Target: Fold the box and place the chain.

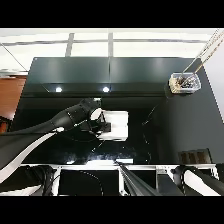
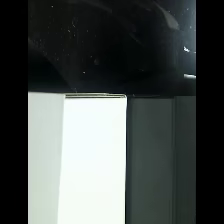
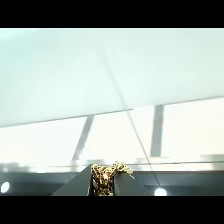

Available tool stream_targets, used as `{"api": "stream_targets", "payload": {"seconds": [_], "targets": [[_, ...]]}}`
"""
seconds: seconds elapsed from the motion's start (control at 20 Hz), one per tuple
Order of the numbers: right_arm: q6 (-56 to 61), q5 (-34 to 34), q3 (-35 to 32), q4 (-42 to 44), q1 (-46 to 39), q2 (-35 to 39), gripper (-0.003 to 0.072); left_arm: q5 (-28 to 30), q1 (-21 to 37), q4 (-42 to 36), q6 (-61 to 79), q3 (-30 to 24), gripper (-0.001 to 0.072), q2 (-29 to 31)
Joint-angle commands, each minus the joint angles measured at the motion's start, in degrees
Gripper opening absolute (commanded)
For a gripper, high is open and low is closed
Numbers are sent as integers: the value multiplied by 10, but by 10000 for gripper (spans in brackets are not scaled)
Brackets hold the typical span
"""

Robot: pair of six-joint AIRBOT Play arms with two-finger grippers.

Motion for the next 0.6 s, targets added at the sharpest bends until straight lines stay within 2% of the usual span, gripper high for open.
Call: {"api": "stream_targets", "payload": {"seconds": [0.0, 0.1, 0.2, 0.35, 0.45, 0.55], "targets": [[-34, 46, 7, -22, 43, 40, 41, -12, 0, 0, 0, 0, 32, 0], [-34, 74, -9, -84, 109, 62, 41, -10, 0, 0, 0, 0, 32, 0], [-34, 138, -51, -124, 173, 79, 41, -8, 0, 0, 0, 0, 32, 0], [-40, 224, -145, -120, 256, 84, 40, -8, 0, 0, 0, 0, 32, 0], [-49, 230, -233, -106, 313, 84, 40, -9, 0, 0, 0, 0, 32, 0], [-49, 201, -321, -66, 363, 84, 41, -9, 0, 0, 0, 0, 32, 0]]}}
